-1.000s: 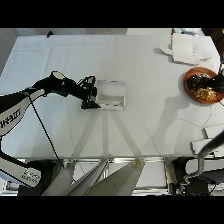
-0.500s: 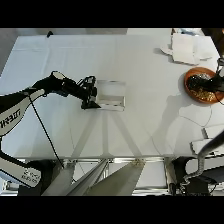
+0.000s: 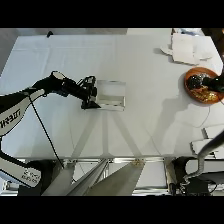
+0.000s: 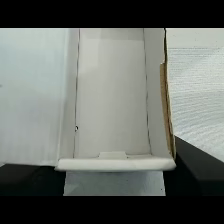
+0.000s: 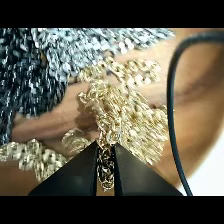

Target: Fold the box and place the chain.

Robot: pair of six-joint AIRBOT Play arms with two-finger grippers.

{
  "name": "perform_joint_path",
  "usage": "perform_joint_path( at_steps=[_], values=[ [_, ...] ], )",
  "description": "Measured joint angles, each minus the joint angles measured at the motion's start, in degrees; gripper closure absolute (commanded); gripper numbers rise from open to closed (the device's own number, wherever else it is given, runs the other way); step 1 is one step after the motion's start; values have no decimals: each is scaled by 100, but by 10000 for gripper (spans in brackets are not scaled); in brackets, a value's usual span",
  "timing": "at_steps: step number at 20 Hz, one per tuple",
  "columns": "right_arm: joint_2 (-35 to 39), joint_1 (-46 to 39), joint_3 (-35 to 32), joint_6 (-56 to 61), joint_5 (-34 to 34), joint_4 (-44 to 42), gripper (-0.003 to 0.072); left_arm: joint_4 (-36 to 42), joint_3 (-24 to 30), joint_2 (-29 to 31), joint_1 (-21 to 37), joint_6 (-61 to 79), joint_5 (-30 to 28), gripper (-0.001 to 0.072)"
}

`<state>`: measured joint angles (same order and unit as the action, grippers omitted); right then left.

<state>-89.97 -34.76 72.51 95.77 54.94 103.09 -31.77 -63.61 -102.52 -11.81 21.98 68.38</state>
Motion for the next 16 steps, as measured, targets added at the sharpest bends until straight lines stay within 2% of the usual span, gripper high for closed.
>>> perform_joint_path(
  at_steps=[4, 9, 12, 16],
  values=[
    [745, 2, 9, -470, 273, 7, 677, 0, 0, 0, 0, 0, 0, 389],
    [1445, 133, 4, -966, 1246, -50, 678, 0, 0, 0, 0, 2, 0, 389],
    [1755, 479, 7, -1086, 1672, -280, 678, 0, 0, 0, 0, 0, 0, 389],
    [1954, 1362, 7, -1156, 2157, -435, 678, 0, 0, 0, 0, 2, -2, 389]
  ],
)
